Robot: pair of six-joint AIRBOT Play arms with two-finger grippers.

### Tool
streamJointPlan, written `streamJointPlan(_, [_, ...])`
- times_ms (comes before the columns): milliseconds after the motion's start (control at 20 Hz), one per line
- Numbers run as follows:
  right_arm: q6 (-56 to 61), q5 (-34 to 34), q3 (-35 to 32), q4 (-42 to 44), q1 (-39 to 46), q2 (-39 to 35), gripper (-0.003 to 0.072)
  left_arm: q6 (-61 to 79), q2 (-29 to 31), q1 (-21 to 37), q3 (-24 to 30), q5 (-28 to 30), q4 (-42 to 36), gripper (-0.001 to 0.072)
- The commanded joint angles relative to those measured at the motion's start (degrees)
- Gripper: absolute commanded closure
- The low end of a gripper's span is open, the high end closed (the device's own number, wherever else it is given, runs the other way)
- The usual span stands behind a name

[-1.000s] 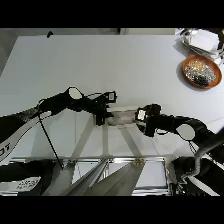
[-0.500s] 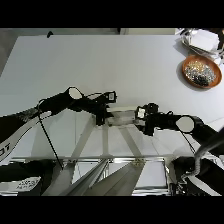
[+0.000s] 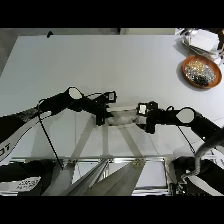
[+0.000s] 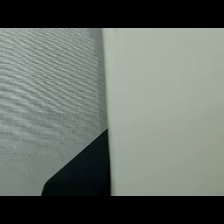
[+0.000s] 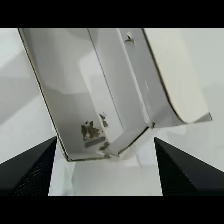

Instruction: Fold the box and place the chain.

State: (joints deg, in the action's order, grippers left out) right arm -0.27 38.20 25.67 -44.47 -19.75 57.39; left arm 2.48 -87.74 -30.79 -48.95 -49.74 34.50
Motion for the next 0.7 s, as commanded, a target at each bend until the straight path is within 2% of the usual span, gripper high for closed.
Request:
streamJointPlan(0, [-3.21,3.93,2.99,2.62,1.81,4.07,0.0024,0.02,-0.02,-0.02,0.02,0.02,0.0,0.0696])
streamJointPlan(200, [-4.13,6.08,4.94,2.05,3.8,5.6,0.0025,0.02,-0.02,-0.02,0.02,0.02,0.0,0.0696])
streamJointPlan(500, [-12.57,7.39,4.94,6.91,3.8,6.03,0.0031,0.02,-0.02,-0.02,0.02,0.02,-0.15,0.0696])
streamJointPlan(650, [-12.92,9.86,4.94,7.48,3.8,8.41,0.0031,0.04,-0.02,-0.02,0.02,0.02,-0.15,0.0696])
